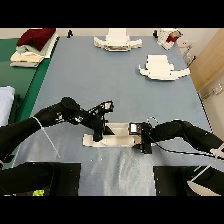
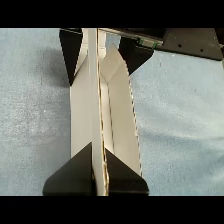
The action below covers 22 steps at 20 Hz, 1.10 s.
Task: Fold the box.
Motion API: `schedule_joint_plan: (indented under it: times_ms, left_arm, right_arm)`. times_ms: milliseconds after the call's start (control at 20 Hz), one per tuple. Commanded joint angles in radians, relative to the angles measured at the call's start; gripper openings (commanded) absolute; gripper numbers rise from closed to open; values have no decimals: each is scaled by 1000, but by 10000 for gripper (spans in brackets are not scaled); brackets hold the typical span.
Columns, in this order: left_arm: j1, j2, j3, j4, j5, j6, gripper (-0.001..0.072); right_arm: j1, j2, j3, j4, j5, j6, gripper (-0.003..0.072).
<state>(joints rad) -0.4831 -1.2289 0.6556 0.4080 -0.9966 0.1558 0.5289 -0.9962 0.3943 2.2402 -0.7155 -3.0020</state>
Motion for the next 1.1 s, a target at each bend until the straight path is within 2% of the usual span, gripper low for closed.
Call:
schedule_joint_plan:
  times_ms: [0,350,400,450,650,700,750,850,950,1000,1050]
  left_arm:
    - [1,0,1,-4,-5,0,16]
    - [5,0,1,-4,-14,0,18]
    - [5,0,1,-4,-12,0,113]
    - [5,0,1,-5,-2,-3,272]
    - [5,10,1,12,11,-48,278]
    - [11,23,3,36,14,-82,389]
    - [27,41,5,54,16,-142,431]
    - [74,90,5,93,-23,-252,431]
    - [132,148,5,168,-116,-338,420]
    - [156,179,5,220,-168,-400,301]
    - [174,207,5,266,-232,-474,140]
  right_arm:
    - [0,0,-1,0,0,2,512]
    - [0,0,-1,0,0,2,512]
    - [0,0,-1,0,0,2,512]
    - [1,0,-1,0,0,2,512]
    - [0,0,-1,0,0,2,512]
    - [0,0,-1,0,0,2,512]
    - [0,0,-1,0,0,2,512]
    - [0,0,-1,0,0,2,512]
    - [0,0,-1,0,0,2,512]
    - [1,0,-1,0,0,2,512]
    - [1,0,-1,0,0,2,512]
